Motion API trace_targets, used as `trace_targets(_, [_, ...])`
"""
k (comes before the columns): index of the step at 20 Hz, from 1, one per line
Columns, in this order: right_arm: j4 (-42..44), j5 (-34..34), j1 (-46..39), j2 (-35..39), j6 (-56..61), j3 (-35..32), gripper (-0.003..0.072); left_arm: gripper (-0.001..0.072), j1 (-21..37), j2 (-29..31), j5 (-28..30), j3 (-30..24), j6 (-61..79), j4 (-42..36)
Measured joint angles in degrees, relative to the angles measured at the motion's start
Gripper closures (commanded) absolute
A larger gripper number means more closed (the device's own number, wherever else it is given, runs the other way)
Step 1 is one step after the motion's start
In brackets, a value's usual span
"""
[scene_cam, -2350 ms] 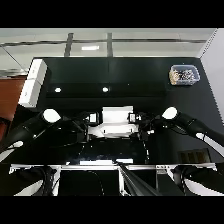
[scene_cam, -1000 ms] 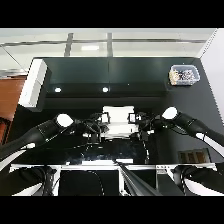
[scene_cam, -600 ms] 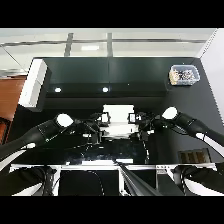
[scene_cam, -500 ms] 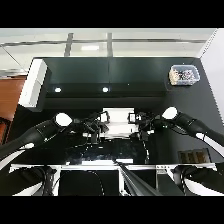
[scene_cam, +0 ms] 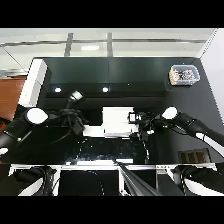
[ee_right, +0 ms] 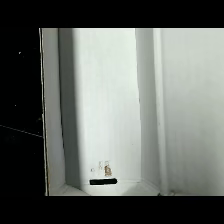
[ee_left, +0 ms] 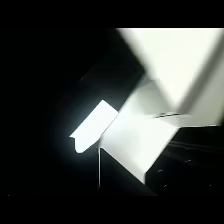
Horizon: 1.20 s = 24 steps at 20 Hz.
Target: Fold the box and place the chain.
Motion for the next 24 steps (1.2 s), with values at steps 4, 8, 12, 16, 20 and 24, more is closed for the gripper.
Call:
trace_targets(4, [-0.02, 0.0, 0.0, 0.0, 0.0, 0.0, 0.0402, 0.0687, 10.8, -2.49, -6.67, -3.23, -23.17, -1.6])
trace_targets(8, [-0.02, 0.02, 0.0, 0.0, 0.0, 0.0, 0.0402, 0.0688, 14.43, -8.7, -10.32, -5.79, -26.32, -13.16])
trace_targets(12, [-0.02, 0.02, 0.0, 0.0, -0.02, 0.0, 0.0403, 0.0688, 10.78, -14.8, -11.17, -5.05, -24.2, -19.58])
trace_targets(16, [-0.04, 0.02, 0.0, 0.0, -0.02, 0.0, 0.0403, 0.0688, 6.93, -19.32, -10.99, -4.07, -22.12, -21.09])
trace_targets(20, [-0.04, 0.02, 0.0, 0.0, -0.02, 0.0, 0.0403, 0.0687, 5.84, -21.03, -11.34, -3.67, -16.31, -24.09])
trace_targets(24, [-0.04, 0.02, 0.0, 0.0, -0.02, 0.0, 0.0402, 0.0001, 6.08, -21.46, -15.45, -1.16, -11.37, -28.37])
